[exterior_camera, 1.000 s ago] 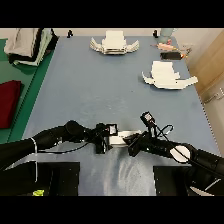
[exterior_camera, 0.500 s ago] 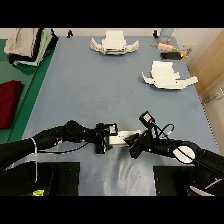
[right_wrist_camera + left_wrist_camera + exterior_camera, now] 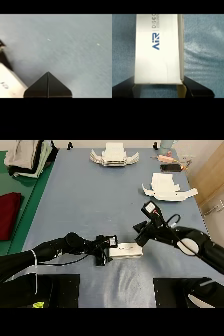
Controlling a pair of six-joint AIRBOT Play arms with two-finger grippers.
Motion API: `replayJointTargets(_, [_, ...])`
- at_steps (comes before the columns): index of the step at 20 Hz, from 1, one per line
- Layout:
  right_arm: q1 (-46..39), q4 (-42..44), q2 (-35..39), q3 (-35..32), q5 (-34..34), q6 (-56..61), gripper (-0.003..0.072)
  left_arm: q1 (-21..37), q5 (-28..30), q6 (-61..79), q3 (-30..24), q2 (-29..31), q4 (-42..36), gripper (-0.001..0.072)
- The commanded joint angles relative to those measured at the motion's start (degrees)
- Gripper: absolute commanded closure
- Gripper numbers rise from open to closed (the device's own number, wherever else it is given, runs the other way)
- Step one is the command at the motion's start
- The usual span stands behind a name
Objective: Fold the box.
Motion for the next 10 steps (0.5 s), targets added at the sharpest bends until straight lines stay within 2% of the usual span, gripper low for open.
replayJointTargets(1, [-5.7, -18.1, -10.2, 10.1, 14.5, 12.5, 0.0684, 0.0, 0.0, 0.0, 0.0, 0.0, 0.0, 0.0174])
replayJointTargets(3, [-7.1, -22.3, -16.0, 15.6, 18.9, 20.1, 0.0684, 0.0, 0.0, 0.0, 0.1, 0.0, 0.0, 0.0173])
replayJointTargets(7, [-7.8, -22.3, -21.9, 20.1, 16.5, 29.9, 0.0684, 0.2, 1.7, -2.7, 1.4, 1.3, 0.0, 0.0173])
replayJointTargets(8, [-7.8, -22.4, -22.4, 20.2, 15.2, 32.7, 0.0684, 0.2, 4.5, -5.0, 1.8, 2.3, 0.1, 0.0173])
replayJointTargets(10, [-8.3, -23.4, -23.0, 20.2, 13.8, 38.0, 0.0683, 1.9, 14.3, -12.6, 2.1, 5.0, 0.1, 0.0173])
